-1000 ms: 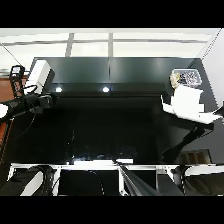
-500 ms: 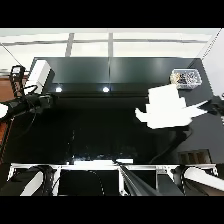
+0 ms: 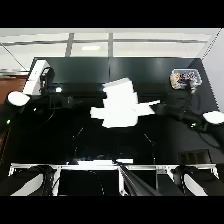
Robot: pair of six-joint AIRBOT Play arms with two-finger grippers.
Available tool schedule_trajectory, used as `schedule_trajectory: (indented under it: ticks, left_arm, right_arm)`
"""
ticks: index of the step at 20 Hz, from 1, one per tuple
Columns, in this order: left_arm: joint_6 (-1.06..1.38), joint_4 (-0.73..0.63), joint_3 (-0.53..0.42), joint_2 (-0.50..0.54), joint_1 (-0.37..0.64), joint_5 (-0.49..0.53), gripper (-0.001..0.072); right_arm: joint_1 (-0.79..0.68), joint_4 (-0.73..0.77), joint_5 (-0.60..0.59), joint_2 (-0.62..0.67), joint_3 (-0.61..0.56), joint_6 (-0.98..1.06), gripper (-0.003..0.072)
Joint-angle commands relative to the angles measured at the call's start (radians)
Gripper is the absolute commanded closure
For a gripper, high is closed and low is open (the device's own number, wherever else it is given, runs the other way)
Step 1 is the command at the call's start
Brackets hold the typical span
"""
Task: Fold the box and place the chain.
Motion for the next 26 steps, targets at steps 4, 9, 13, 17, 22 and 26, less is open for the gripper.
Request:
schedule_trajectory:
  ticks: [4,9,13,17,22,26]
  left_arm:
    - [0.127,-0.158,0.207,-0.31,0.017,-0.326,0.0016]
    - [0.24,-0.193,0.285,-0.483,-0.003,-0.393,0.0016]
    - [0.339,-0.225,0.34,-0.587,-0.014,-0.462,0.0016]
    - [0.465,-0.226,0.384,-0.653,-0.022,-0.661,0.0017]
    - [0.491,-0.11,0.386,-0.654,-0.038,-0.678,0.0193]
    - [0.522,-0.116,0.387,-0.654,-0.058,-0.684,0.052]
  right_arm:
    - [0.323,0.051,-0.326,0.029,-0.045,0.011,0.0668]
    - [0.336,0.051,-0.296,0.029,-0.045,0.011,0.0668]
    - [0.336,0.048,-0.236,0.029,-0.045,0.011,0.0668]
    - [0.336,0.047,-0.237,0.029,-0.045,0.011,0.0667]
    - [0.336,0.03,-0.262,0.028,-0.045,0.011,0.0667]
    - [0.336,-0.041,-0.258,0.028,-0.045,0.045,0.0667]
